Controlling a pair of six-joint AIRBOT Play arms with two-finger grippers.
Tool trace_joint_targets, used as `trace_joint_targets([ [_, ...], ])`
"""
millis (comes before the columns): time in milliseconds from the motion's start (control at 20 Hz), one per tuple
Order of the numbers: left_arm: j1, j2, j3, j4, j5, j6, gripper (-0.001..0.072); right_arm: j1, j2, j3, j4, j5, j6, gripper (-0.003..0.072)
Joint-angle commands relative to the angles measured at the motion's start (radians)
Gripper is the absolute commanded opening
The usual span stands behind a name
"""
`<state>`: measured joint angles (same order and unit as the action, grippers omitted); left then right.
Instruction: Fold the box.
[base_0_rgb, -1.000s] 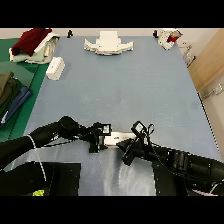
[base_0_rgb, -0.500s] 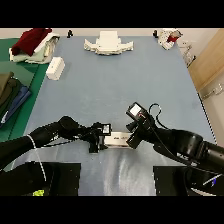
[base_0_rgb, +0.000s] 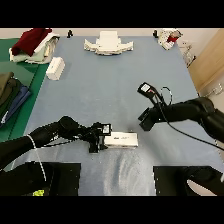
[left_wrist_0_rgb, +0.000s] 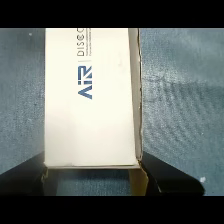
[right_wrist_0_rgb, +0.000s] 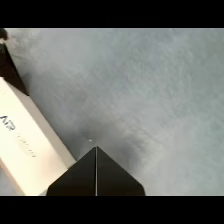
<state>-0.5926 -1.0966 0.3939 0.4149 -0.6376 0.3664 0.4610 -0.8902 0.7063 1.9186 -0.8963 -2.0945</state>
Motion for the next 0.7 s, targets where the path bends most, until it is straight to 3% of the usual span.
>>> trace_joint_targets([
  [0, 0.000, 0.000, 0.001, 0.000, 0.000, 0.000, 0.0464, -0.182, -0.114, 0.081, 0.110, -0.082, -0.142, 0.0000],
  [350, 0.000, 0.000, 0.001, 0.000, 0.000, 0.000, 0.0464, -0.344, -0.323, 0.214, 0.116, -0.088, -0.176, 0.0003],
  [650, 0.000, 0.000, 0.001, 0.000, 0.000, 0.000, 0.0464, -0.345, -0.343, 0.215, 0.105, -0.098, -0.165, 0.0004],
])
